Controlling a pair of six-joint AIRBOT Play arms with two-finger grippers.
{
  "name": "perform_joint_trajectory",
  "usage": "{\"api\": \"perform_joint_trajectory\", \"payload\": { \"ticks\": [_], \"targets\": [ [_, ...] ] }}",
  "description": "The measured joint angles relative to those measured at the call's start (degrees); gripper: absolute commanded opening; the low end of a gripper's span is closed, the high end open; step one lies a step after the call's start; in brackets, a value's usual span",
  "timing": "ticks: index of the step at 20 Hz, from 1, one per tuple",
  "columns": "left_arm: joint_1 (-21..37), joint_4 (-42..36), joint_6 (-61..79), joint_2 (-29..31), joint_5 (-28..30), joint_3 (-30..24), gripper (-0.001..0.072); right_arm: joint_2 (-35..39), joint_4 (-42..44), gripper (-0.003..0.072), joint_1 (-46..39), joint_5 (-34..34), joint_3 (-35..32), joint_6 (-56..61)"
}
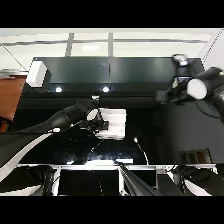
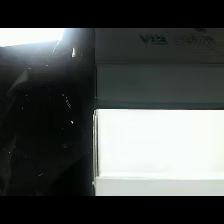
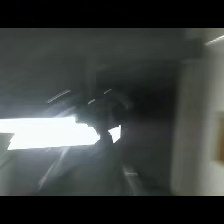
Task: Fold the box and place the chain.
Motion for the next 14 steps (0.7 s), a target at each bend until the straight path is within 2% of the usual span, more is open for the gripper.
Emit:
{"api": "perform_joint_trajectory", "payload": {
  "ticks": [4, 5, 6, 7, 8, 11, 14],
  "targets": [
    [0.0, -0.1, 0.0, 0.0, 0.0, 0.0, 0.0026, -7.2, 0.2, 0.0685, -16.0, -9.0, 2.2, -4.6],
    [0.0, -0.2, 0.0, 0.0, 0.0, 0.0, 0.0025, -10.3, 0.7, 0.0638, -19.1, -10.5, 4.2, -5.4],
    [0.0, -0.2, 0.0, 0.0, 0.0, 0.0, 0.0025, -13.4, 1.0, 0.0639, -21.6, -11.5, 6.4, -5.9],
    [0.0, -0.2, 0.0, 0.0, 0.0, 0.0, 0.0026, -16.9, 1.3, 0.0618, -23.7, -11.8, 9.2, -6.4],
    [0.0, -0.2, 0.0, 0.0, 0.0, 0.0, 0.0025, -20.2, 1.5, 0.0529, -25.3, -12.2, 11.9, -6.8],
    [0.0, -0.1, 0.0, 0.0, 0.0, 0.0, 0.0026, -29.4, 2.1, 0.0527, -28.3, -10.7, 19.8, -7.2],
    [0.0, -0.1, 0.0, 0.0, 0.1, 0.0, 0.0026, -35.7, 2.3, 0.0526, -29.5, -9.7, 24.5, -6.9]
  ]
}}
